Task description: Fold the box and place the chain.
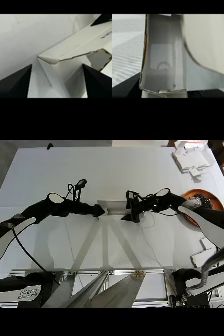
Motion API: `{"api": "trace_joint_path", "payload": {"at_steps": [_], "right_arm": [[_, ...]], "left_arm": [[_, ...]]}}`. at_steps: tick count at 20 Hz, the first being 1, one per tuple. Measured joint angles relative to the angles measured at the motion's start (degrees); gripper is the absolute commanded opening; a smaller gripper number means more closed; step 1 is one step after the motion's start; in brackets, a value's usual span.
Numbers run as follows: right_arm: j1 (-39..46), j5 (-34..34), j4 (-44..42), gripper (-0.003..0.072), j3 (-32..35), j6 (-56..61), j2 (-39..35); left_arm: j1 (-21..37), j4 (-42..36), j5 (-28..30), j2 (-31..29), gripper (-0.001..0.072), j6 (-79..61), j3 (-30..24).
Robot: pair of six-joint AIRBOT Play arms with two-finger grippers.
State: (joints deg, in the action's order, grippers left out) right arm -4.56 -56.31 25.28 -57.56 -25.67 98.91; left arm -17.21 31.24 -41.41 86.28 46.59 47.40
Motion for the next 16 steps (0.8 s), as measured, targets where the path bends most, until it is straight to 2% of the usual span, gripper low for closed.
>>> {"api": "trace_joint_path", "payload": {"at_steps": [2,13,16], "right_arm": [[0.0,0.1,-0.1,0.0428,0.0,0.2,0.0],[0.0,-0.1,0.2,0.0428,0.0,0.0,0.0],[0.0,-0.1,0.1,0.0428,0.0,0.0,0.0]], "left_arm": [[0.5,0.6,0.8,0.4,0.0697,1.0,-0.1],[2.8,0.0,-3.8,-0.5,0.0692,7.5,0.7],[2.5,3.3,-5.3,-0.7,0.0678,11.2,2.1]]}}
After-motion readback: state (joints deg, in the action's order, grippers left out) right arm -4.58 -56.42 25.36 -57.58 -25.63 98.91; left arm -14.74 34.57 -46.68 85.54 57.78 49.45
